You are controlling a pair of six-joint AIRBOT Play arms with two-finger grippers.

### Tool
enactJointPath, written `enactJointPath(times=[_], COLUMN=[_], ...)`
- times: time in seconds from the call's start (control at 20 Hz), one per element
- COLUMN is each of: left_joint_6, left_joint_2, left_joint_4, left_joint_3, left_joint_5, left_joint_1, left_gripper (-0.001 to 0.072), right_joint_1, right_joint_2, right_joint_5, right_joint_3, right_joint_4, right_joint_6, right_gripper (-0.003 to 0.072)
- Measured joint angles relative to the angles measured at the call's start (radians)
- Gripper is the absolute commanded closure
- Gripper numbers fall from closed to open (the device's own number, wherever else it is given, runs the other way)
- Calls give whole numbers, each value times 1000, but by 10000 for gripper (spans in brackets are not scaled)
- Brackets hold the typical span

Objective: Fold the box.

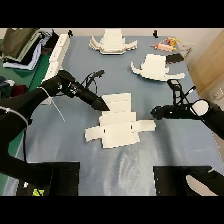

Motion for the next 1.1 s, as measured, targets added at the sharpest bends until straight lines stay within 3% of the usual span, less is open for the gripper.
enactJointPath(times=[0.1,0.35,0.5,0.7,1.1], left_joint_6=[62,289,389,471,485], left_joint_2=[86,343,419,441,393], left_joint_4=[5,-11,-25,-31,-37], left_joint_3=[-55,-282,-386,-458,-484], left_joint_5=[93,436,575,647,700], left_joint_1=[-46,-169,-227,-304,-355], left_gripper=[699,697,696,695,695], right_joint_1=[0,0,0,0,0], right_joint_2=[0,0,0,0,0], right_joint_5=[-9,-16,-19,-19,-19], right_joint_3=[36,72,77,80,80], right_joint_4=[-36,-72,-78,-76,-55], right_joint_6=[69,171,197,212,218], right_gripper=[446,446,446,446,446])
